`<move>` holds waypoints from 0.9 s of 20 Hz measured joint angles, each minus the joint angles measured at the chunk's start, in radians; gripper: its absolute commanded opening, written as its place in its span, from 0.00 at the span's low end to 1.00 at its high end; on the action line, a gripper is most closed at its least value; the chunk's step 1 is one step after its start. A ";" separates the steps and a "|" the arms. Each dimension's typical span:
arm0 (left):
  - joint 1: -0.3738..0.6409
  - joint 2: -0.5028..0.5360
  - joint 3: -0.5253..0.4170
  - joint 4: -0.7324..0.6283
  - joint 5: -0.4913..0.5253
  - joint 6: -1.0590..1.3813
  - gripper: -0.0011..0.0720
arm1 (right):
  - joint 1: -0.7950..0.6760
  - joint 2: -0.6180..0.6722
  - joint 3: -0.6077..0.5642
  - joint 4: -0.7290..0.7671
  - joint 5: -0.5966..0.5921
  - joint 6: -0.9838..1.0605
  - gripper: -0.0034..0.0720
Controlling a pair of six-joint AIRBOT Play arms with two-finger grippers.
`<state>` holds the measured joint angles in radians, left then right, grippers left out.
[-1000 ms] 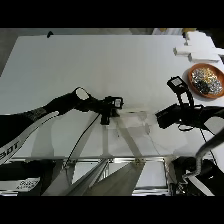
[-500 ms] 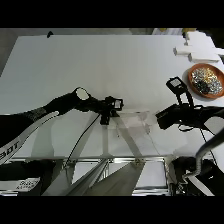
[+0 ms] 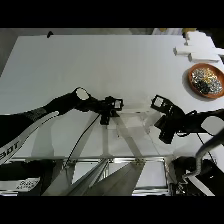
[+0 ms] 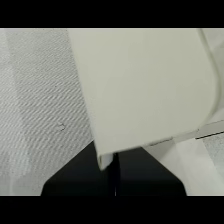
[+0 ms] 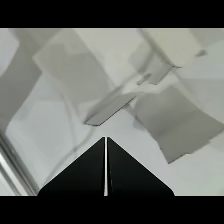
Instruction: Fold the box and place the chain.
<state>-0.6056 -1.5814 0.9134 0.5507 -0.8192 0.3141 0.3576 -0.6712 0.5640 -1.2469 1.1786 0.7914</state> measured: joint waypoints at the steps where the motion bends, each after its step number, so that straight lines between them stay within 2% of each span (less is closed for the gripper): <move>1: 0.000 0.000 0.000 0.000 0.000 0.000 0.03 | 0.000 -0.005 -0.005 0.009 0.013 -0.042 0.06; 4: 0.000 0.000 0.000 0.000 0.000 0.000 0.03 | 0.008 -0.010 -0.017 0.021 0.012 -0.164 0.07; 5: 0.000 0.000 0.000 0.000 0.000 0.000 0.03 | 0.017 -0.007 -0.028 0.021 -0.008 -0.208 0.29; 6: 0.000 0.000 0.000 0.000 -0.001 0.000 0.03 | 0.029 -0.003 -0.043 0.021 -0.036 -0.249 0.66; 7: 0.000 0.000 0.000 0.000 -0.001 0.000 0.03 | 0.045 0.002 -0.064 0.021 -0.072 -0.289 0.90; 12: 0.000 0.000 0.000 0.000 -0.001 0.000 0.03 | 0.125 0.026 -0.195 0.012 -0.305 -0.488 0.91; 18: 0.000 0.000 0.000 0.000 -0.001 0.000 0.03 | 0.148 0.031 -0.298 0.010 -0.438 -0.585 0.94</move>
